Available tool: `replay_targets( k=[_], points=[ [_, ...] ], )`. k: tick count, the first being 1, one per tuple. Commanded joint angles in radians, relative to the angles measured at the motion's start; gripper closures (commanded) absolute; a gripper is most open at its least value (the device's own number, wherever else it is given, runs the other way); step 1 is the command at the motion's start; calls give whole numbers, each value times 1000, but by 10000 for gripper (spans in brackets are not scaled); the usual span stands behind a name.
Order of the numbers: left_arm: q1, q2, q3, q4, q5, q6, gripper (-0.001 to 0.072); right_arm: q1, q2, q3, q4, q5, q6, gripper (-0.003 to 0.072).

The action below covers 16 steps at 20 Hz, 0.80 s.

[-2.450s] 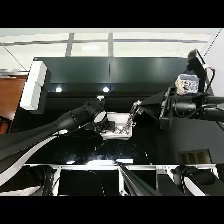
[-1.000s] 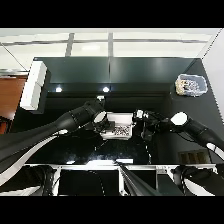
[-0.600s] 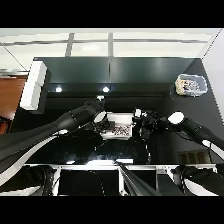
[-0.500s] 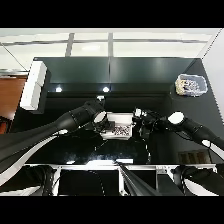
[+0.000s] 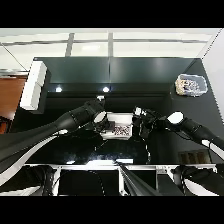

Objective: Fold the box and place the chain.

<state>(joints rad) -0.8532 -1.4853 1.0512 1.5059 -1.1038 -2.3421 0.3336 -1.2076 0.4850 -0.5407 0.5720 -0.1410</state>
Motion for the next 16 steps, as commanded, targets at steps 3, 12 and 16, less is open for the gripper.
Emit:
replay_targets(
  k=[3,12,16],
  points=[
    [1,-1,0,0,0,0,674,1,14,1,-18,9,64,676],
    [1,-1,0,0,1,0,674,-100,454,29,-264,387,756,677],
    [1,-1,0,0,16,0,674,-98,529,36,24,448,983,678]
  ],
)
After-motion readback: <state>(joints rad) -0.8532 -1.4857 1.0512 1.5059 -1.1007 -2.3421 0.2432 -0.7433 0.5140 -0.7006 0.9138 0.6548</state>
